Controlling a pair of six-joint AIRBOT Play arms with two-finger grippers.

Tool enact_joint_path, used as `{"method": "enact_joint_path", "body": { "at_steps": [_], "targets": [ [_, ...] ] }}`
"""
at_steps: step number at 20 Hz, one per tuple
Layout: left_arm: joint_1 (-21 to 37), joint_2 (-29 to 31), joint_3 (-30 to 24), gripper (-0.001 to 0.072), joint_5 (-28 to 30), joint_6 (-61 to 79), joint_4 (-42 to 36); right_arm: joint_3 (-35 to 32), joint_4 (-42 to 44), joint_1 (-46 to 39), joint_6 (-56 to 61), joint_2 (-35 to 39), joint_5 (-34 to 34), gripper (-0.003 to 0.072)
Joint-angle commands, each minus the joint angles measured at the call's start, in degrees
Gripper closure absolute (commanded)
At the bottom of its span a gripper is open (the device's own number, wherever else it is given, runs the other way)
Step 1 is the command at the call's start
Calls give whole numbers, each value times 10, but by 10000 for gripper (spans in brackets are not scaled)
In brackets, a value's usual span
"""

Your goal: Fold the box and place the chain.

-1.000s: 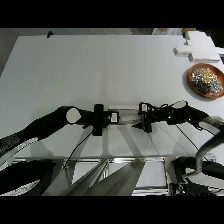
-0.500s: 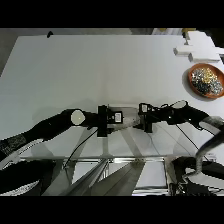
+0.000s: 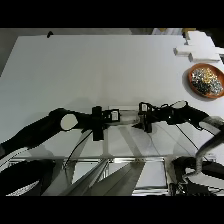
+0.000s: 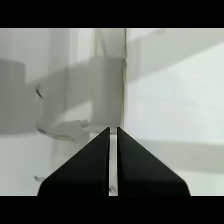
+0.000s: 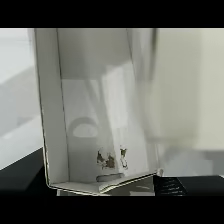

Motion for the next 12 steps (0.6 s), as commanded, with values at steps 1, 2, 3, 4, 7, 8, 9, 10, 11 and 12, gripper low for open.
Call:
{"method": "enact_joint_path", "body": {
  "at_steps": [1, 2, 3, 4, 7, 8, 9, 10, 11, 12],
  "targets": [
    [15, 67, 0, 702, -91, -256, 134, 0, -3, 0, -2, 0, 2, 273],
    [30, 80, 0, 700, -113, -327, 144, 0, -3, 0, -2, 0, 2, 273],
    [47, 86, 0, 700, -130, -390, 141, 0, -3, 0, -2, 0, 2, 273],
    [61, 86, 0, 700, -138, -449, 137, 0, -3, 0, -2, 0, 2, 273],
    [95, 63, -1, 700, -128, -594, 135, 0, -3, 0, -2, 0, 2, 273],
    [102, 50, -1, 700, -115, -613, 127, 0, -3, 0, -2, 0, 2, 273],
    [107, 32, 0, 700, -98, -617, 106, 0, -3, 0, -2, 0, 2, 273],
    [111, 14, -1, 700, -83, -617, 81, 0, -3, 0, -2, 0, 2, 273],
    [113, -8, 0, 701, -73, -617, 51, 0, -3, 0, -2, 0, 2, 273],
    [113, -30, -1, 703, -67, -617, 29, 0, -3, 0, -2, 0, 2, 273]
  ]
}}
